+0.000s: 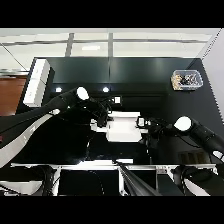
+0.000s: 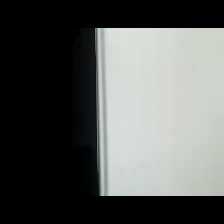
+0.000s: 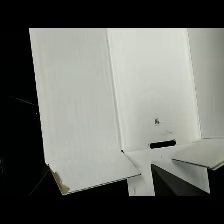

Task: Fold the box and place the chain.

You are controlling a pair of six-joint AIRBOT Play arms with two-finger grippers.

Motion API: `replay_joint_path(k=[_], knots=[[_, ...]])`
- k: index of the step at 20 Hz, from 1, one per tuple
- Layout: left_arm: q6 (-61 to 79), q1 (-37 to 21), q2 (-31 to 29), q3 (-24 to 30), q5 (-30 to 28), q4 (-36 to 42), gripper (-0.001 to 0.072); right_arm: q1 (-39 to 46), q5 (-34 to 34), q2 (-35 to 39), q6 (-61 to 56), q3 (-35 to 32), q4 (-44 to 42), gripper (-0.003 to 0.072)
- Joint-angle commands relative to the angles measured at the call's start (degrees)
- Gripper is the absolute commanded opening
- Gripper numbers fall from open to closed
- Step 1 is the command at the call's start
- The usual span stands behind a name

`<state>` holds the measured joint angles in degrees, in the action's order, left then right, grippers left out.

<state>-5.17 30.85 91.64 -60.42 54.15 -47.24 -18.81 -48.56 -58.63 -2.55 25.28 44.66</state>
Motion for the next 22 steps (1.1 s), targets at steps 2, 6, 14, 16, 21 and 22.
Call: replay_joint_path(k=[2, 6, 14, 16, 21, 22], knots=[[0.0, -0.2, 0.0, 0.0, 0.1, -0.1, 0.0023, -0.3, 2.2, 0.0, 0.0, 0.0, -7.5, 0.0709], [0.0, -0.2, 0.0, 0.0, 0.1, -0.1, 0.0023, -0.3, 4.2, 0.0, 2.8, 0.5, -13.1, 0.0709], [0.0, -0.1, 0.0, 0.0, 0.1, -0.1, 0.0023, 0.4, 9.4, 0.0, 3.6, 6.1, -7.3, 0.0709], [0.0, -0.1, 0.0, 0.0, 0.1, -0.1, 0.0023, 1.8, 8.9, -0.4, 3.7, 6.1, -7.1, 0.0709], [0.0, -0.1, 0.0, 0.0, 0.1, -0.1, 0.0023, 4.2, 8.0, -1.3, 3.7, 6.1, -7.2, 0.0709], [0.0, -0.1, 0.0, 0.0, 0.1, -0.1, 0.0023, 4.1, 7.4, -1.7, 3.7, 6.1, -7.2, 0.0709]])
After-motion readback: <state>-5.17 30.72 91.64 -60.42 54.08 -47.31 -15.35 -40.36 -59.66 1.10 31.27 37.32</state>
